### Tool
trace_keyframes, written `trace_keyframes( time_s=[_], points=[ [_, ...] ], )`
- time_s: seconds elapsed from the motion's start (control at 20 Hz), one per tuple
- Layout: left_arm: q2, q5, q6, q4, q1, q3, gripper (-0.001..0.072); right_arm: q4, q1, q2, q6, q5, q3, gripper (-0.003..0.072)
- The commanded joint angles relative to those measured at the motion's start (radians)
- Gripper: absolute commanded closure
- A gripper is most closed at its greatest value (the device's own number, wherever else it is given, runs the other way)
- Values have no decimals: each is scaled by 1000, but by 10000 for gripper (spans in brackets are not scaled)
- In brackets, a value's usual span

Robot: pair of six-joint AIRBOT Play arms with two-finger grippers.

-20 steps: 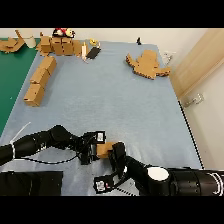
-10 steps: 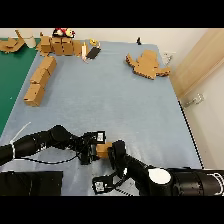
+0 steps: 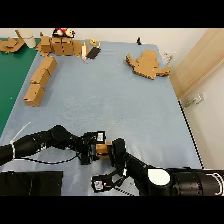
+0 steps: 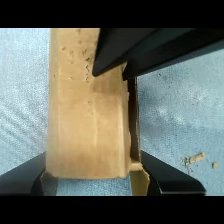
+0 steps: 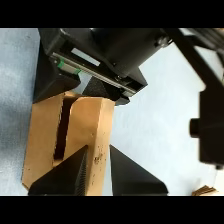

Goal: Fold the box.

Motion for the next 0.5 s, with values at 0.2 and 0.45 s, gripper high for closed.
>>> trace_keyframes(
  time_s=[0.2, 0.45],
  points=[
    [1, 0, 0, 0, 1, 0, 252, 60, 1, -33, 11, 22, 1, 474],
    [0, 0, 0, 0, 1, 0, 252, 147, 28, -33, 10, 22, 1, 474]
  ],
)
